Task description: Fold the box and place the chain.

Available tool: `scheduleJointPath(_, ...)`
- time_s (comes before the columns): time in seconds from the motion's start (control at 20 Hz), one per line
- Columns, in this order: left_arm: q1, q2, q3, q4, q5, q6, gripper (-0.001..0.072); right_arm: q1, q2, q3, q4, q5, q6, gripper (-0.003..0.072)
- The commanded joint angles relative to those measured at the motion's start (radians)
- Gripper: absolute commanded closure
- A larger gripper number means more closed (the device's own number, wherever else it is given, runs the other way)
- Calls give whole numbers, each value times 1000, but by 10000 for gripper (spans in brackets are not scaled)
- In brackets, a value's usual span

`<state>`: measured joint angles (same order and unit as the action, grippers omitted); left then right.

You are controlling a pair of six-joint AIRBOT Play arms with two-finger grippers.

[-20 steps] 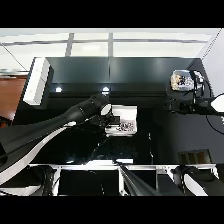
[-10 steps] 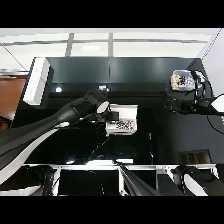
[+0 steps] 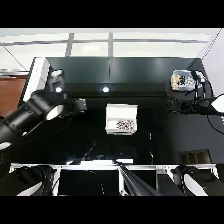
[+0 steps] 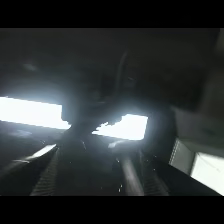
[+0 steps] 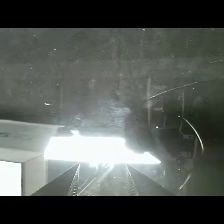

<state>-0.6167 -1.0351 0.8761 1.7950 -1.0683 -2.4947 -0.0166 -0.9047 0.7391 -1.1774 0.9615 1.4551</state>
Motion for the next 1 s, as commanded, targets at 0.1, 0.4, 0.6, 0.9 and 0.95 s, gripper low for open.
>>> scheduleJointPath(0.1,150,50,-284,-779,426,984,138,0,0,0,-28,-2,0,344)
scheduleJointPath(0.4,33,-40,-274,-933,393,2164,-5,0,0,0,-28,3,0,343)
scheduleJointPath(0.6,93,-172,-177,-983,238,2298,-5,0,0,0,-28,1,0,343)
scheduleJointPath(0.9,237,-267,-167,-1129,211,2584,-4,0,0,0,-27,3,4,343)
scheduleJointPath(0.95,237,-281,-167,-1126,188,2620,-5,0,0,0,-28,2,4,343)
